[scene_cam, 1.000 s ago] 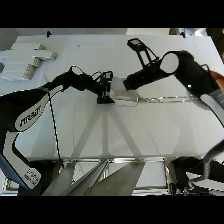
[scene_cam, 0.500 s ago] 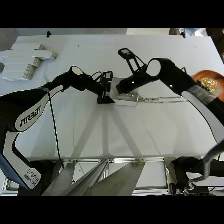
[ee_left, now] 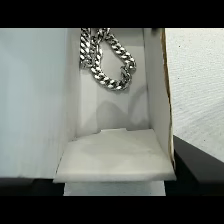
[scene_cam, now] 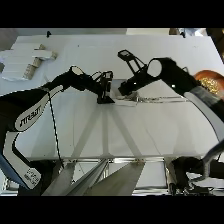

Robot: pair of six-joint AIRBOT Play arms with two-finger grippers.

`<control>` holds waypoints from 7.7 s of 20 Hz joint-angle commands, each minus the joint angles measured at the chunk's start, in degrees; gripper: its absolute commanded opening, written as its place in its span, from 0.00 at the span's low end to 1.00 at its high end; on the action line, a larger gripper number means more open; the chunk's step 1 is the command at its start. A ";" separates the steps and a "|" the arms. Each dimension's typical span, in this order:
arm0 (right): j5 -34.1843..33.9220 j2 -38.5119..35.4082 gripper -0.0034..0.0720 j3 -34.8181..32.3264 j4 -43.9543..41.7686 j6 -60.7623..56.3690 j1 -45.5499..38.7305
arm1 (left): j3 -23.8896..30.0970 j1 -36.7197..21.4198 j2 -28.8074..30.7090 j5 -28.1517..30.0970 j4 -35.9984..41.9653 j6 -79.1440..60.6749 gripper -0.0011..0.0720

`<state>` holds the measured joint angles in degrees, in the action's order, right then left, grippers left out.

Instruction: Fold the box and place the chain.

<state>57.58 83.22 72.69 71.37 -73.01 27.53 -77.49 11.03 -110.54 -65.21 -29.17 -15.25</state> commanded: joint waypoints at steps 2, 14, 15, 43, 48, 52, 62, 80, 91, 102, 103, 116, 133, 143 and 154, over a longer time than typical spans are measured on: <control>8.52 -7.91 0.36 0.04 11.39 0.07 -3.98 | -0.02 -0.04 0.04 0.02 0.00 0.04 0.50; 21.05 -7.69 0.67 -0.98 10.23 27.61 -19.91 | -0.02 -0.04 0.04 0.02 0.00 0.04 0.50; 21.09 -6.71 0.67 -1.33 10.27 28.79 -19.93 | -0.02 -0.04 0.02 0.02 0.00 0.04 0.50; 9.49 9.97 0.77 -4.37 9.18 37.48 -19.61 | -0.02 -0.04 0.02 0.02 0.00 0.04 0.50; 10.38 10.60 0.65 -6.14 9.51 36.81 -18.60 | -0.02 -0.04 0.02 0.02 0.00 0.07 0.50; 10.14 10.60 0.45 -6.27 11.21 33.70 -18.32 | -0.02 -0.04 0.02 0.02 0.00 0.07 0.50; 9.66 7.04 0.06 -6.25 12.87 27.78 -18.32 | -0.02 -0.04 0.02 0.02 0.00 0.07 0.50; -7.93 -5.53 0.06 -5.75 -12.37 25.05 -6.64 | -0.02 -0.04 0.02 0.02 0.00 0.07 0.50; -12.68 -5.33 0.06 -5.31 -26.03 35.76 -2.23 | -0.02 -0.04 0.02 0.02 0.00 0.07 0.50; -12.11 0.94 0.06 -5.31 -17.29 29.51 -2.25 | -0.02 -0.04 0.02 0.02 0.00 0.07 0.50; -11.04 1.60 0.06 -5.31 -14.10 27.04 -2.25 | -0.02 -0.04 0.04 0.02 0.00 0.07 0.50; 1.70 -5.20 0.32 -5.31 -7.76 23.37 -8.41 | -0.02 -0.04 0.02 0.02 0.00 0.07 0.50; 11.32 0.50 0.84 -5.40 11.08 48.06 -24.09 | -0.02 -0.04 0.02 0.02 0.00 0.07 0.50; 7.72 7.17 0.84 -5.42 13.49 57.94 -24.09 | -0.02 -0.04 0.02 0.02 0.00 0.07 0.50; 6.73 12.20 0.81 -5.44 13.27 58.07 -23.91 | -0.02 -0.04 0.02 0.02 0.00 0.07 0.50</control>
<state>65.17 93.91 67.33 84.62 -15.07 3.55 -77.49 11.03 -110.54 -65.19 -29.17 -15.18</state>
